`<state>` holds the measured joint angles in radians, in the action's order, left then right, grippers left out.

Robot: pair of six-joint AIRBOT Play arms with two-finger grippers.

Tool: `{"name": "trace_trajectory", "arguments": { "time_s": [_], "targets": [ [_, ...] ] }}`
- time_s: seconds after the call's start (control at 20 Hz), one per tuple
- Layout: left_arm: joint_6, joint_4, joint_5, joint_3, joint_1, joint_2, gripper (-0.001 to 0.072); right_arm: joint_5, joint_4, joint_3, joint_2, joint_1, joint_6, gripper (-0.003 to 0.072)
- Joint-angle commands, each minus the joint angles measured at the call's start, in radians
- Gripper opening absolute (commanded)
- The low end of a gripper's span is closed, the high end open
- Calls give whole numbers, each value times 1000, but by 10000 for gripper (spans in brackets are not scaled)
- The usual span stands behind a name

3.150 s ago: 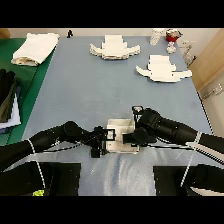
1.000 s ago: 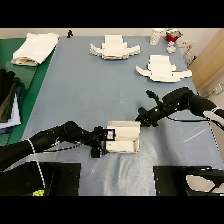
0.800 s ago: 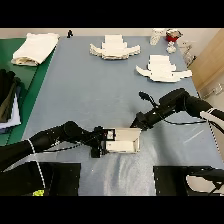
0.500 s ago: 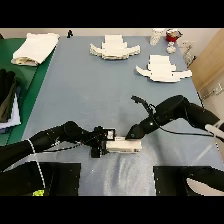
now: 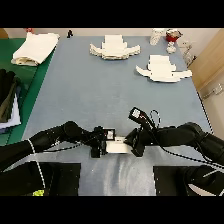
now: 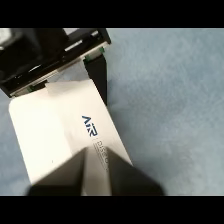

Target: Fold the box.

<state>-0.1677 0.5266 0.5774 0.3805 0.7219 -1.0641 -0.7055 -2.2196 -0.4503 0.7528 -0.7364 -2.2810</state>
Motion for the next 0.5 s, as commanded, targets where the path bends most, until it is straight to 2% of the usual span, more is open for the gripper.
{"name": "trace_trajectory", "arguments": {
  "time_s": [0.0, 0.1, 0.2, 0.25, 0.3, 0.45],
  "targets": [
    [0, 0, -1, 0, 1, 1, 365, 63, 69, 8, -32, -77, -48, 394],
    [0, 0, 0, 0, 1, 1, 366, 48, 87, -4, -29, -114, -77, 499],
    [0, 0, -1, 0, 0, 1, 365, 42, 137, -3, -13, -145, -101, 513],
    [0, 0, -1, 0, 1, 1, 365, 43, 161, -3, 3, -156, -103, 648],
    [0, 0, -1, 0, 1, 1, 365, 43, 188, -3, 19, -165, -103, 672],
    [0, 0, -1, 0, 1, 1, 365, 60, 287, -4, 63, -182, -103, 662]
  ]
}}
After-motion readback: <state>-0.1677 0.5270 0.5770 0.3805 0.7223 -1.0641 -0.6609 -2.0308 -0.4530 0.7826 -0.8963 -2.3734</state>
